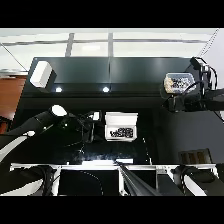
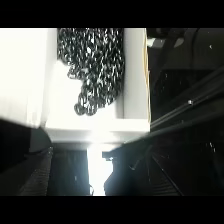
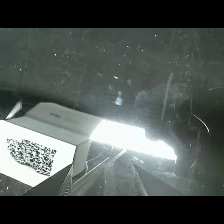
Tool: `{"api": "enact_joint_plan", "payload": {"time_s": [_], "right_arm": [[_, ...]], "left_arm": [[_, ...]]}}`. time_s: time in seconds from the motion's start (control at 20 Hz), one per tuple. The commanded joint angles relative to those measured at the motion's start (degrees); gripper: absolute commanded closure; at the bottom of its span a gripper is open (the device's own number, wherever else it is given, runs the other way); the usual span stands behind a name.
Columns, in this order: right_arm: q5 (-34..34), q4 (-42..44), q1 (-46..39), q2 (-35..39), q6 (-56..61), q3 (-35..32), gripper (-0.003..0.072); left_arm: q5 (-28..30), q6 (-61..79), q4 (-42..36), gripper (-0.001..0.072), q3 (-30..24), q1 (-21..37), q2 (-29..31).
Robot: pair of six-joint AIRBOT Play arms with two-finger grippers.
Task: Fold the box and place the chain.
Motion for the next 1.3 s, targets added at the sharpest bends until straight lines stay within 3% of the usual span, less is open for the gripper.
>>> {"api": "enact_joint_plan", "payload": {"time_s": [0.0, 0.65, 0.9, 1.0, 1.05, 1.1, 1.15, 1.25], "right_arm": [[-0.5, 0.0, 0.1, 0.0, 0.0, -0.1, 0.0233], [-1.4, 0.0, 0.1, 0.0, -0.1, -2.3, 0.0233], [-5.4, -1.6, 0.1, -0.1, -0.2, -6.6, 0.0233], [-7.3, -1.2, 0.1, -0.6, -0.2, -7.9, 0.0232], [-7.4, -1.0, 0.1, -1.2, -0.3, -8.0, 0.0224], [-7.5, 0.0, 0.2, -1.7, -1.1, -8.0, -0.0003], [-7.8, 1.4, 0.8, -2.4, -3.4, -7.8, -0.0031], [-7.7, 3.8, 2.2, -5.3, -5.6, -5.6, -0.0034]], "left_arm": [[3.8, -1.7, -1.3, 0.0000, 0.1, -2.5, -0.1], [3.1, -0.5, -1.4, 0.0002, 0.4, -3.1, -0.2], [4.6, -0.7, -0.6, 0.0004, 0.5, -5.1, -0.2], [5.7, -0.9, -0.7, 0.0038, 0.5, -5.6, -0.2], [6.1, -1.2, -0.7, 0.0127, 0.5, -5.7, -0.2], [6.1, -1.2, -0.7, 0.0259, 0.5, -5.7, -0.2], [6.1, -1.2, -0.7, 0.0315, 0.5, -5.7, -0.2], [6.1, -1.2, -0.7, 0.0315, 0.5, -5.7, -0.2]]}}
